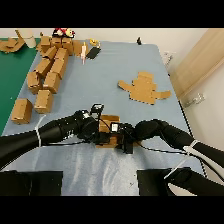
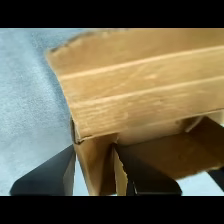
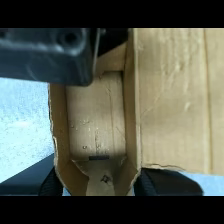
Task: Fold the box.
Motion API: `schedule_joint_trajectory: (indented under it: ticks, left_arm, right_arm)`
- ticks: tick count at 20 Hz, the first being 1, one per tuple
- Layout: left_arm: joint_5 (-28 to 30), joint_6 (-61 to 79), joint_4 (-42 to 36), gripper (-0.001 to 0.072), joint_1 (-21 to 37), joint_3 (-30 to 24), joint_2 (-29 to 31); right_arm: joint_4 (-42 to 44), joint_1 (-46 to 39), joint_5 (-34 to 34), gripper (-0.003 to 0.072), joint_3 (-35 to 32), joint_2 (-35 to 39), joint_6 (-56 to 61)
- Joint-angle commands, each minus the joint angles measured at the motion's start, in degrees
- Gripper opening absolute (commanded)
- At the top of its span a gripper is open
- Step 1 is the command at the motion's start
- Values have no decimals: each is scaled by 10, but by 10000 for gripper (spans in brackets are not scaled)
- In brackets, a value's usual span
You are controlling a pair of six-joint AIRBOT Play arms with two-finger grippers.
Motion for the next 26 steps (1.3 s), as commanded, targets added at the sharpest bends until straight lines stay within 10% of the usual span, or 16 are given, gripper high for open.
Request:
schedule_joint_trajectory:
  ticks: [1, 12, 13, 15, 26]
  left_arm:
    - [-11, -15, 5, 368, 0, 5, -16]
    - [-8, -25, 5, 365, 0, 23, -36]
    - [-7, -26, 5, 324, 0, 23, -36]
    - [-7, -26, 5, 20, 0, 23, -36]
    - [-3, -26, -5, 15, 0, 23, -36]
  right_arm:
    - [0, 0, 0, 546, 0, 0, 0]
    - [0, 0, 0, 546, 0, 0, 0]
    - [0, 0, 0, 546, 0, 0, 0]
    - [0, 0, 0, 546, 0, 0, 0]
    - [0, 0, 0, 546, 0, 0, 0]
